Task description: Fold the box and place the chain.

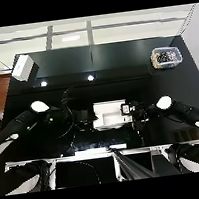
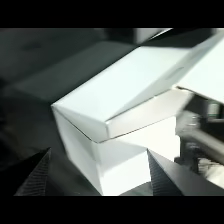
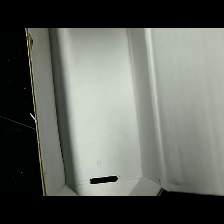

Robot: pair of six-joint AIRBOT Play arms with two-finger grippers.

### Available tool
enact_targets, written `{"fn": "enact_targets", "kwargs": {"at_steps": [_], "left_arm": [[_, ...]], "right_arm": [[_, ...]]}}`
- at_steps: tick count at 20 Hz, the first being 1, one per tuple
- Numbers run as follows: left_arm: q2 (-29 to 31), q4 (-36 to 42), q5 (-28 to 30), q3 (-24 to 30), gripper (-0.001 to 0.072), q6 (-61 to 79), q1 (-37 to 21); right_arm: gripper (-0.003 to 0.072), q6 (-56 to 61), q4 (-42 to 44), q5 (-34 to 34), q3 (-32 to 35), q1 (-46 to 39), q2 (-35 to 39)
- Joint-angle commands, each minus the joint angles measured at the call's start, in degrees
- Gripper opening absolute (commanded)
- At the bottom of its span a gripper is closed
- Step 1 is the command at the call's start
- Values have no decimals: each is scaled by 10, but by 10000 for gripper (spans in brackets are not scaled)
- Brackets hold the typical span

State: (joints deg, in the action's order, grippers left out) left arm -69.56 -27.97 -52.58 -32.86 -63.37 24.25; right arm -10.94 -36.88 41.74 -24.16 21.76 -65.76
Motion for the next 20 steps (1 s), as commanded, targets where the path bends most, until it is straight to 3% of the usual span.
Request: {"fn": "enact_targets", "kwargs": {"at_steps": [1,11,14,17,20], "left_arm": [[0,-154,80,-47,704,-151,76],[-18,-414,103,-101,696,-468,187],[-40,-428,97,-124,695,-520,202],[-67,-448,49,-160,696,-532,221],[-90,-518,-19,-199,674,-604,244]], "right_arm": [[190,0,0,0,0,0,0],[190,0,0,0,0,0,0],[190,0,0,0,0,0,0],[190,0,0,0,0,0,0],[190,0,0,0,0,0,0]]}}
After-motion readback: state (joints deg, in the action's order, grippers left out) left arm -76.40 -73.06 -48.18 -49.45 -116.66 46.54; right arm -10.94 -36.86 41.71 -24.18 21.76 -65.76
